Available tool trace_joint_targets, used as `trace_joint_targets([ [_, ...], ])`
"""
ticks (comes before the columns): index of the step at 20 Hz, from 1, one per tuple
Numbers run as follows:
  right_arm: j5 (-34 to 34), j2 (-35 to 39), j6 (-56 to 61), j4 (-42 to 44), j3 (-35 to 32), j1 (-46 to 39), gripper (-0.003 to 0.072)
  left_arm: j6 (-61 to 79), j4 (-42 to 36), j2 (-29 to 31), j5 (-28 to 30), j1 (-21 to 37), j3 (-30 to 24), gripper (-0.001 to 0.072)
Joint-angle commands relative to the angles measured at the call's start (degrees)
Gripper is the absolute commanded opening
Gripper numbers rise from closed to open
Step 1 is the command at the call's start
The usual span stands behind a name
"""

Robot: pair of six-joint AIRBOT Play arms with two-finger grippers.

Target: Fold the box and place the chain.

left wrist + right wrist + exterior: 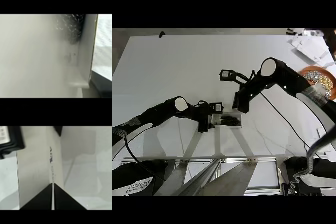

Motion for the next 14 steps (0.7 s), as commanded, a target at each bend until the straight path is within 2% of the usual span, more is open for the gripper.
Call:
trace_joint_targets([
  [1,3.08,2.49,0.44,-4.2,-0.02,1.97,0.0169,0.02,0.0,0.02,0.0,0.02,0.02,0.0292],
  [2,3.08,3.06,0.42,-4.46,-0.04,2.21,0.0273,0.02,0.0,0.02,0.0,0.02,0.02,0.0292],
  [5,3.19,3.85,0.37,-5.53,-0.85,4.31,0.035,0.02,0.0,0.02,0.0,0.02,0.02,0.0292],
  [7,2.54,3.85,0.26,-7.5,-2.49,6.23,0.0353,0.02,0.0,0.02,0.0,0.02,0.02,0.0292],
  [9,2.14,3.85,0.28,-8.94,-3.87,8.02,0.0425,0.02,0.0,0.02,0.0,0.02,0.04,0.0292],
  [11,1.64,3.85,0.5,-8.98,-4.17,9.38,0.042,0.02,0.0,0.02,0.0,0.02,0.04,0.0292],
  [14,-2.95,3.98,4.46,-10.08,-4.17,10.49,0.0419,0.02,0.0,0.02,0.0,0.02,0.02,0.0292],
])
